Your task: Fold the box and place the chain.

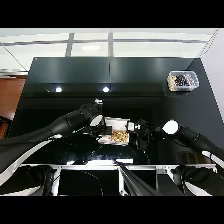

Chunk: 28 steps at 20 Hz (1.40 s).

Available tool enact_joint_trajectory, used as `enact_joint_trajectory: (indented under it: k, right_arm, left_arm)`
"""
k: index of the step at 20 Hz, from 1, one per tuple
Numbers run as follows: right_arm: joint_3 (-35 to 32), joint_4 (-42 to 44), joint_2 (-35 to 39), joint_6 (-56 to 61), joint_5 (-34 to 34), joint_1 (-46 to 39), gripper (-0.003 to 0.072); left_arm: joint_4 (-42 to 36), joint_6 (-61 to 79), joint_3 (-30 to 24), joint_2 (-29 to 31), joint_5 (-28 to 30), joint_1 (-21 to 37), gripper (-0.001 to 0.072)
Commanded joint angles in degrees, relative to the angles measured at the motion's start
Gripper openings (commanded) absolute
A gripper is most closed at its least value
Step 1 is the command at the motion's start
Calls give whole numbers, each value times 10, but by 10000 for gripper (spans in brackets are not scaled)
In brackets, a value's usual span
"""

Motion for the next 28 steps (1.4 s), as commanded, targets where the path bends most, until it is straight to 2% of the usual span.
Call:
enact_joint_trajectory:
  k: [1, 2, 6, 10, 13, 17, 21, 24, 25, 26, 27, 28]
  right_arm:
    - [0, 0, -2, 4, 1, 0, 326]
    - [0, 0, -2, 4, 1, 0, 126]
    - [0, 0, -2, 9, 1, 0, 131]
    - [1, -1, 1, 61, 5, 0, 130]
    - [5, -43, 19, 130, 26, 0, 130]
    - [6, -116, 99, 234, 36, 0, 130]
    - [10, -115, 191, 267, 37, 0, 129]
    - [22, -116, 220, 286, 38, 0, 134]
    - [22, -132, 217, 287, 43, 0, 218]
    - [18, -155, 212, 286, 50, 1, 454]
    - [8, -179, 204, 284, 50, 1, 612]
    - [-3, -190, 191, 274, 49, 1, 611]
  left_arm:
    - [0, 0, 0, 0, 0, 0, 30]
    - [0, 0, 0, 0, 0, 0, 30]
    - [0, 0, 0, 0, 0, 0, 30]
    - [0, 0, 0, 0, 0, 0, 30]
    - [0, 0, 0, 0, -1, 0, 30]
    - [0, 0, 0, 0, -1, 0, 31]
    - [0, 0, 0, 0, -1, 0, 30]
    - [0, 0, 0, 0, 0, 0, 30]
    - [0, 0, 0, 0, 0, 0, 30]
    - [0, 0, 0, 0, -1, 0, 30]
    - [0, 0, 0, 0, -1, 0, 30]
    - [0, 0, 0, 0, 0, 0, 30]
